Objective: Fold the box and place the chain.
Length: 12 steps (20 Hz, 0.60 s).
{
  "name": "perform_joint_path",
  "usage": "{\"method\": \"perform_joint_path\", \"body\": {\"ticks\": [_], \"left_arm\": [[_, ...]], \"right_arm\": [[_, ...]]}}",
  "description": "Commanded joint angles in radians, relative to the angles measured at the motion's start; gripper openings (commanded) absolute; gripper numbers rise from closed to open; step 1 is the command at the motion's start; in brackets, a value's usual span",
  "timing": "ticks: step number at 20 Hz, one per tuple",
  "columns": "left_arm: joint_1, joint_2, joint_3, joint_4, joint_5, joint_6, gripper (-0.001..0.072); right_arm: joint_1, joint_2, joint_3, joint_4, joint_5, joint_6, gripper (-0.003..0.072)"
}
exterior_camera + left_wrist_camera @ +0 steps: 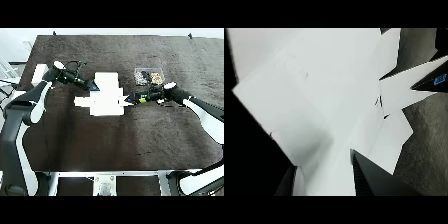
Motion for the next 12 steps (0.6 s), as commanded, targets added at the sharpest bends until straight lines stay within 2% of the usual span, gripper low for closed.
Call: {"method": "perform_joint_path", "body": {"ticks": [1,5,7,10,11,12], "left_arm": [[0.000,-0.011,0.001,-0.012,-0.024,0.008,0.0390],[0.000,-0.011,0.003,-0.009,-0.024,0.013,0.0388],[0.000,-0.011,0.003,-0.008,-0.024,0.014,0.0293],[0.000,-0.011,0.003,-0.011,-0.018,0.026,0.0291],[0.000,-0.011,0.003,-0.018,-0.016,0.037,0.0212],[0.000,-0.011,0.003,-0.029,-0.019,0.059,0.0168]], "right_arm": [[0.001,-0.001,-0.001,0.000,0.001,0.000,0.0003],[0.001,-0.001,-0.001,-0.001,0.001,0.000,0.0003],[0.001,-0.001,-0.001,-0.001,0.001,0.000,0.0003],[0.001,-0.001,-0.001,-0.002,0.001,0.000,0.0003],[0.001,-0.001,-0.001,-0.002,0.001,0.000,0.0003],[0.001,-0.001,-0.001,-0.001,0.001,0.000,0.0003]]}}
